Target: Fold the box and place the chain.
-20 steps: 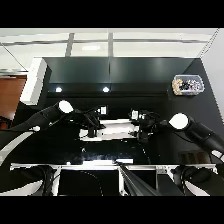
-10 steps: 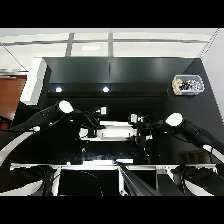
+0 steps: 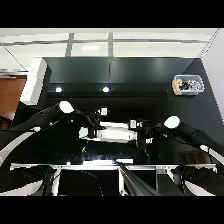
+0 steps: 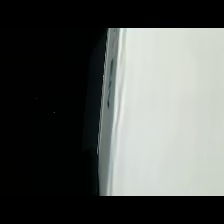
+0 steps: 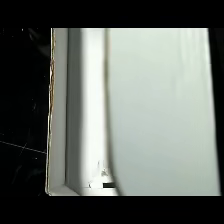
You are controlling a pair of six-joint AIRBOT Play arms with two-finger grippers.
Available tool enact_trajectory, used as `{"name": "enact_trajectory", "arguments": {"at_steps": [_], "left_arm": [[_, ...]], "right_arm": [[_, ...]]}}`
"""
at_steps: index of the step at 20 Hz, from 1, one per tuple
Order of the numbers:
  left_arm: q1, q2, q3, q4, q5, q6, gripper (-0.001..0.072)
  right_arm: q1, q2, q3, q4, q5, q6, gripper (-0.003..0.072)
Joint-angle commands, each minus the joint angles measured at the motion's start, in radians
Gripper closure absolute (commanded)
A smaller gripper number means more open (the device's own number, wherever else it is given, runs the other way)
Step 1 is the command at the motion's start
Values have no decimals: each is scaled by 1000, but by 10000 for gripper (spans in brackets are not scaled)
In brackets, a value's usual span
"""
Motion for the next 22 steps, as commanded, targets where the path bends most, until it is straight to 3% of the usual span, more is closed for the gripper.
{"name": "enact_trajectory", "arguments": {"at_steps": [1, 6, 22], "left_arm": [[0, 0, 1, -1, 3, -1, 685], [0, 0, 1, -1, 4, -7, 685], [33, 0, 1, 0, 0, -17, 685]], "right_arm": [[42, -3, -1, -53, -46, 37, 67], [76, -6, -1, -77, -139, 118, 68], [75, -6, -1, -77, -138, 122, 67]]}}
